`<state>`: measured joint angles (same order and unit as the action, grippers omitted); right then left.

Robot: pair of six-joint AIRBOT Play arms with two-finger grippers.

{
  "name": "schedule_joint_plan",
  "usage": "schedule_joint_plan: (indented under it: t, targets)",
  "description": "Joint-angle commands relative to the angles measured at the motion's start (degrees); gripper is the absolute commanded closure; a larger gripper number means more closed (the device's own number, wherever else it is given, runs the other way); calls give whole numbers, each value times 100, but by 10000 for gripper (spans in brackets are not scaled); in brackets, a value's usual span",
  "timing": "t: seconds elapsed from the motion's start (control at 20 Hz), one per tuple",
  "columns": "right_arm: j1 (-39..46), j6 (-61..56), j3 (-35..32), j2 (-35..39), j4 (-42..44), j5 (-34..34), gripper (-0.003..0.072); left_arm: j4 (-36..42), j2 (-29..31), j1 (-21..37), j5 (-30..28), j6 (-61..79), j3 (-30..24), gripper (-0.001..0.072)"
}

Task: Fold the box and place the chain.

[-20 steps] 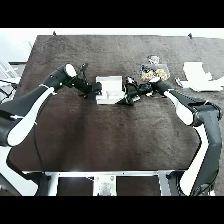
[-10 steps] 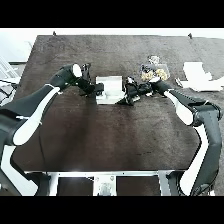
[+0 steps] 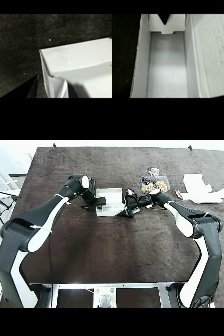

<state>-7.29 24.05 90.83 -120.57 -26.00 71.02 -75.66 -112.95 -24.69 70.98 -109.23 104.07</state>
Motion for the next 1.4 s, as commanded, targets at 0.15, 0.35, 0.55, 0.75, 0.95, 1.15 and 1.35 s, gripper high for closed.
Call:
schedule_joint_plan:
  t: [0.15, 0.35, 0.55, 0.75, 0.95, 1.15, 1.35]
  targets:
    - [0, 0, -2, 0, 2, 0, 96, -817, -535, -164, 951, -70, 922, 297]
    - [0, 0, -2, 0, 0, 2, 96, -1027, -734, -205, 1169, -66, 1202, 298]
    - [0, 0, -2, 0, 0, 2, 96, -1128, -778, -205, 1154, -22, 1202, 441]
    - [0, 0, -2, 0, 0, 2, 96, -1119, -796, -205, 1067, 4, 1202, 639]
    - [0, 0, -2, 0, 0, 0, 96, -1115, -796, -205, 1058, 2, 1202, 641]
    - [0, 0, -2, 0, 0, 0, 96, -1069, -796, -205, 1062, -11, 1202, 363]
    - [0, 0, -2, 0, 0, 0, 96, -938, -758, -205, 1108, -20, 1204, 198]
